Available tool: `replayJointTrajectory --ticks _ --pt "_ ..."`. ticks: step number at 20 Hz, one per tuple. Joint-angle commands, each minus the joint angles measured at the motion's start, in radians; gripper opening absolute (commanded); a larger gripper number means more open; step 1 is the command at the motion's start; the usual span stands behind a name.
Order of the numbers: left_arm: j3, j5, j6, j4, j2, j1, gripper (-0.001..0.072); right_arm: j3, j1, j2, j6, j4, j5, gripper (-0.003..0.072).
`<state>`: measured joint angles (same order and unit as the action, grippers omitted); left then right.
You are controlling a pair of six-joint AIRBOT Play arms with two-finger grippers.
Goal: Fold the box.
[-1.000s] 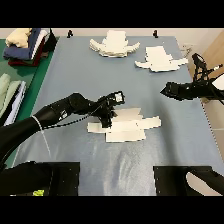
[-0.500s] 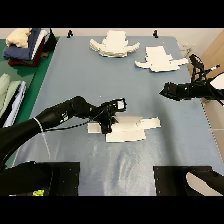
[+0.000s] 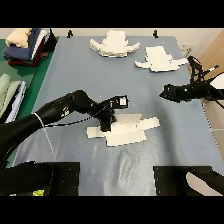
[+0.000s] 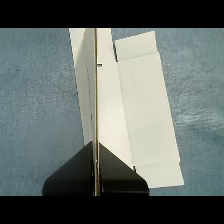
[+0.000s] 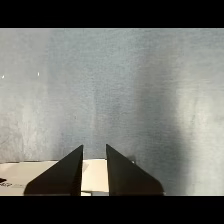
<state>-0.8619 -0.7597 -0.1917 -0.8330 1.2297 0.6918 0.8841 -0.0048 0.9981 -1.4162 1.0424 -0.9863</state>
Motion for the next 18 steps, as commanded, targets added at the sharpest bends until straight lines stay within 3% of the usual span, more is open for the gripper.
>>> replayJointTrajectory --ticks 1,5,18 --pt "-0.019 -0.011 0.020 0.040 0.000 -0.018 0.0011 0.001 0.001 0.000 0.003 0.002 -0.011 0.0214" --pt "-0.027 -0.011 0.113 0.164 -0.033 -0.046 0.0010 0.001 0.001 0.000 0.003 0.001 -0.019 0.0214" --pt "0.054 -0.029 0.119 0.177 0.019 -0.043 0.0012 0.001 0.001 0.000 0.003 0.000 -0.019 0.0214"
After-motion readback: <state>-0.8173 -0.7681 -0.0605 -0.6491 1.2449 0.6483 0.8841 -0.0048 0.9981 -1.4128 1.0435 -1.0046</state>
